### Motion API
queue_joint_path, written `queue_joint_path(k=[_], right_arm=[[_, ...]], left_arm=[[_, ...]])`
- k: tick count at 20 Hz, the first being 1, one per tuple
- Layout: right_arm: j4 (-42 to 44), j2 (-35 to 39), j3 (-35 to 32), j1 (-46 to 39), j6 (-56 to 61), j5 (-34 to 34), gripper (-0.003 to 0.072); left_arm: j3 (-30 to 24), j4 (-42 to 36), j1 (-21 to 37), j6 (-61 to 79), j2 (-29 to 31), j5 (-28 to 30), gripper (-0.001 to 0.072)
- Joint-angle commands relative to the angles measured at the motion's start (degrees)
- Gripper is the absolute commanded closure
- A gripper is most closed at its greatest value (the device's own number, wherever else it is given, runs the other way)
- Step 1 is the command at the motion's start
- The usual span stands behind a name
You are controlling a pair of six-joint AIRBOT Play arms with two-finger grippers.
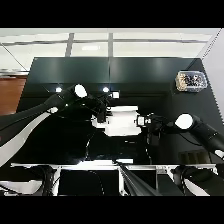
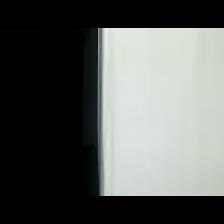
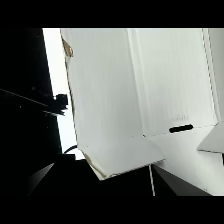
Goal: Fold the box and place the chain.
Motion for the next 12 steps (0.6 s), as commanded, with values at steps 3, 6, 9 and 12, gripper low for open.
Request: queue_joint_path(k=[3,6,9,12], right_arm=[[12.24,-2.14,-1.11,4.24,-4.13,-12.0,-0.0026],[9.25,-1.33,1.97,4.04,-7.32,-13.55,-0.0026],[8.59,-1.36,5.18,3.45,-9.44,-14.78,-0.0026],[8.61,-1.49,5.53,1.03,-9.6,-15.8,-0.0026]], left_arm=[[-0.04,0.11,-0.02,0.02,-0.04,0.07,0.0683],[-0.04,0.11,-0.02,0.02,-0.04,0.07,0.0683],[-0.04,0.09,-0.04,0.02,-0.04,0.07,0.0683],[-0.04,0.11,-0.04,0.02,-0.04,0.04,0.0683]])
